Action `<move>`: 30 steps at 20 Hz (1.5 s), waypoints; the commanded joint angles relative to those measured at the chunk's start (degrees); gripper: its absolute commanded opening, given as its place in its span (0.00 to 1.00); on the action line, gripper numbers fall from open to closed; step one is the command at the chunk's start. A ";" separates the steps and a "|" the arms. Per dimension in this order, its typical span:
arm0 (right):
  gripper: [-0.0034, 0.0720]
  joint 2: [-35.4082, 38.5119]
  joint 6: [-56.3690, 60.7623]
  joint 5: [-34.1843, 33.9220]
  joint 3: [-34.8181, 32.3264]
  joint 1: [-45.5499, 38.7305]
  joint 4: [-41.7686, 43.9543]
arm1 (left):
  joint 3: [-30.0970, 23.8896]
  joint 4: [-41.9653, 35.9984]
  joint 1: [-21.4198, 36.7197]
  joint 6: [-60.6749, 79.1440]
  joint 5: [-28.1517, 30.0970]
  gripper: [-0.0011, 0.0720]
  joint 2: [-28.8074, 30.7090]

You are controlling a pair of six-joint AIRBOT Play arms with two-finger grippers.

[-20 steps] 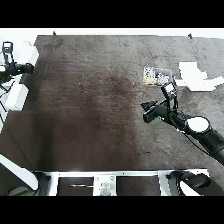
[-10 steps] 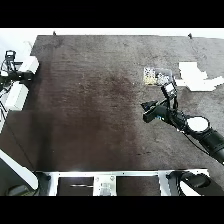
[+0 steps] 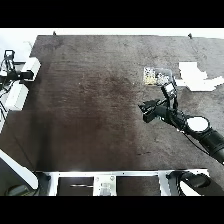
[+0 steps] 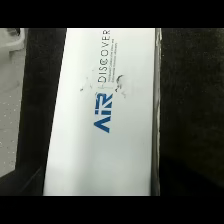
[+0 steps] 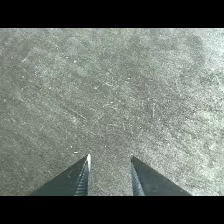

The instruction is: Fold the box and place the chain.

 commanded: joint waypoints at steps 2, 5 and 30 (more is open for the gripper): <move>0.72 -0.04 -0.02 -1.90 0.04 0.00 0.04 | 4.04 0.48 0.79 -2.27 -8.33 1.00 -0.02; 0.75 -0.02 -0.02 -1.81 0.07 0.00 0.02 | 8.39 0.81 1.20 -4.04 -12.87 1.00 0.00; 0.05 16.44 3.02 -15.91 -0.55 -2.49 3.61 | -49.05 -42.53 -11.65 42.23 -4.35 0.03 67.98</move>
